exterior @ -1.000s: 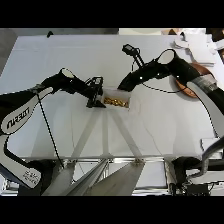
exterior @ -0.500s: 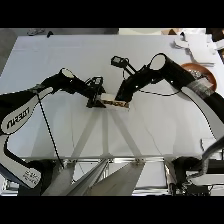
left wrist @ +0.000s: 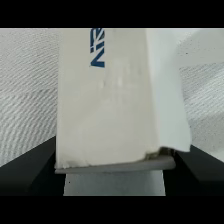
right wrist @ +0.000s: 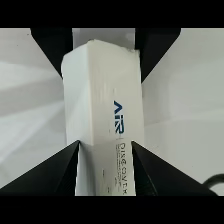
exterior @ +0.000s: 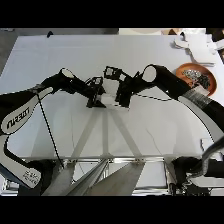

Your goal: Fold the box and place the chain.

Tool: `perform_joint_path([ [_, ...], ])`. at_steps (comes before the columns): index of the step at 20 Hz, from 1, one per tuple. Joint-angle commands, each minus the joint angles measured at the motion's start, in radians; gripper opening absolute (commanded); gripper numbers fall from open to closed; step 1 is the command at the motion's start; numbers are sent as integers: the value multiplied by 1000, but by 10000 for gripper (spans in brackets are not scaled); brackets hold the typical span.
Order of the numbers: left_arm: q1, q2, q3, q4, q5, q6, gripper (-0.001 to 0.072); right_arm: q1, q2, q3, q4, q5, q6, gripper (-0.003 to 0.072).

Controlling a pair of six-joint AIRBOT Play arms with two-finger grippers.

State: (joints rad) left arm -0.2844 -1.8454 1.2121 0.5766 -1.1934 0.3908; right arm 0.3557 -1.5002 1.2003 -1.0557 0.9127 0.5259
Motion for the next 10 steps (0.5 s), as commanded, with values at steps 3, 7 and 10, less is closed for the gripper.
perform_joint_path([
  [3, 0, 0, 0, 0, 0, 1, 472, 23, 18, -4, -80, -40, 1, 314],
  [7, 0, 0, 0, 0, 0, 1, 472, 23, 46, -4, -139, -42, 2, 291],
  [10, 0, 0, 0, 0, 0, 1, 472, 23, 45, -26, -140, -59, 27, 290],
])
